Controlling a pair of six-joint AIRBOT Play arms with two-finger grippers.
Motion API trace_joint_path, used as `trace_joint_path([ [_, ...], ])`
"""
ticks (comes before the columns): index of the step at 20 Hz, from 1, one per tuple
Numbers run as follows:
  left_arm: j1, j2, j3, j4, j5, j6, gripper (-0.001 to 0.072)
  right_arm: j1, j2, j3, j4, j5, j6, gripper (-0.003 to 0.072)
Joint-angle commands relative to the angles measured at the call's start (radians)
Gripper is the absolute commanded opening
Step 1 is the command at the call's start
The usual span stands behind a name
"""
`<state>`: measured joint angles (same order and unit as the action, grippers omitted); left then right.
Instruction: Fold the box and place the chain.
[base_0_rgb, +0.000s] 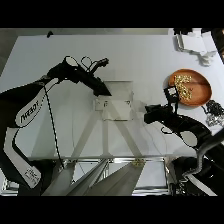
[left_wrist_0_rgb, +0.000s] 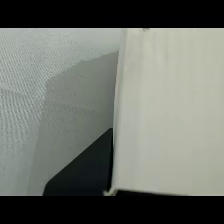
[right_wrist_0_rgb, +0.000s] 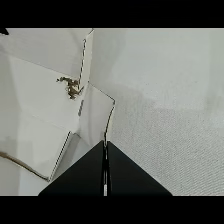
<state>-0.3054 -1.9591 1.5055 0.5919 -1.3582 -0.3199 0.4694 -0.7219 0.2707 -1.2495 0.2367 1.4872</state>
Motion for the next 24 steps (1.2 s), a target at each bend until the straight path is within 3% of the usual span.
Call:
trace_joint_path([
  [1, -0.002, -0.001, 0.001, -0.001, 0.0, 0.002, 0.0015, 0.001, 0.001, -0.001, 0.001, 0.001, 0.0, 0.0008],
  [15, -0.002, 0.001, 0.001, 0.0, -0.008, 0.002, 0.0008, 0.001, 0.001, 0.0, 0.002, -0.039, 0.001, 0.0012],
  [16, -0.002, 0.003, 0.001, 0.002, -0.007, 0.003, 0.0007, 0.001, 0.001, 0.001, 0.002, -0.039, 0.001, 0.0092],
  [18, -0.002, 0.016, 0.001, 0.019, -0.009, 0.002, 0.0007, 0.001, 0.002, 0.012, 0.005, -0.048, 0.001, 0.054],
  [21, -0.002, 0.095, 0.001, 0.071, -0.016, 0.002, 0.0003, 0.001, 0.024, 0.066, -0.013, -0.051, 0.0, 0.0574],
  [24, -0.002, 0.268, 0.0, 0.174, -0.051, 0.001, -0.0001, 0.0, 0.098, 0.083, -0.076, -0.048, -0.001, 0.0573],
])
